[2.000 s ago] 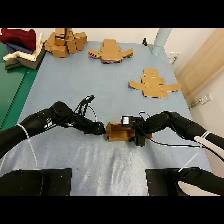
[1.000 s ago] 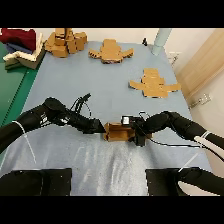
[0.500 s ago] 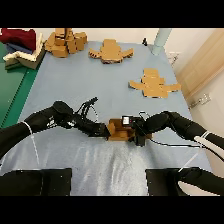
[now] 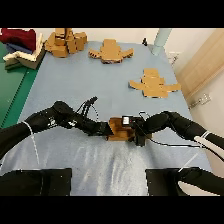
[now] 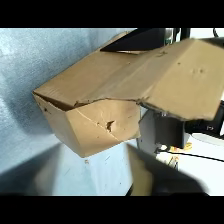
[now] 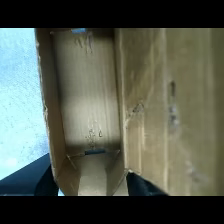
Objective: Fold the box.
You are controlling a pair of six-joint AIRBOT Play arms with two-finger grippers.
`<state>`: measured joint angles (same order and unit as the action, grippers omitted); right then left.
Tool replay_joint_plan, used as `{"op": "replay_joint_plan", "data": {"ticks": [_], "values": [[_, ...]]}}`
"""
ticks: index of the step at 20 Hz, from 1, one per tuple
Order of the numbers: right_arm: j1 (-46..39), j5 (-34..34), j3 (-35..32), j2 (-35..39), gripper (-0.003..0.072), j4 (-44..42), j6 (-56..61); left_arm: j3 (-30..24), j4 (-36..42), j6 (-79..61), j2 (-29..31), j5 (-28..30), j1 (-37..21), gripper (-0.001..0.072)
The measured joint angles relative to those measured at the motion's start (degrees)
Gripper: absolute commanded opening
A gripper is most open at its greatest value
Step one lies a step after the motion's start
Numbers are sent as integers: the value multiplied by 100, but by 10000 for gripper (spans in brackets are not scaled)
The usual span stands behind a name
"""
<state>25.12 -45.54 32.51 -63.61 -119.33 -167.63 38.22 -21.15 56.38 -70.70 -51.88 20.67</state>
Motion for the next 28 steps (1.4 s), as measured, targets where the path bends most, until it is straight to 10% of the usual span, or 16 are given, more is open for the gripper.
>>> {"op": "replay_joint_plan", "data": {"ticks": [9, 11, 19, 28], "values": [[0, 0, 0, 0, 497, 0, 0, 0, 175, 11, -17, 450, 7, 697], [0, -2, 0, 0, 497, 2, 0, 0, 179, 13, -17, 616, 7, 535], [0, -4, 0, 0, 497, 2, 0, 13, 96, 328, -17, 1005, 363, 524], [0, -9, 0, 0, 497, 2, 2, 789, -2844, 3392, -17, 1340, 1379, 523]]}}
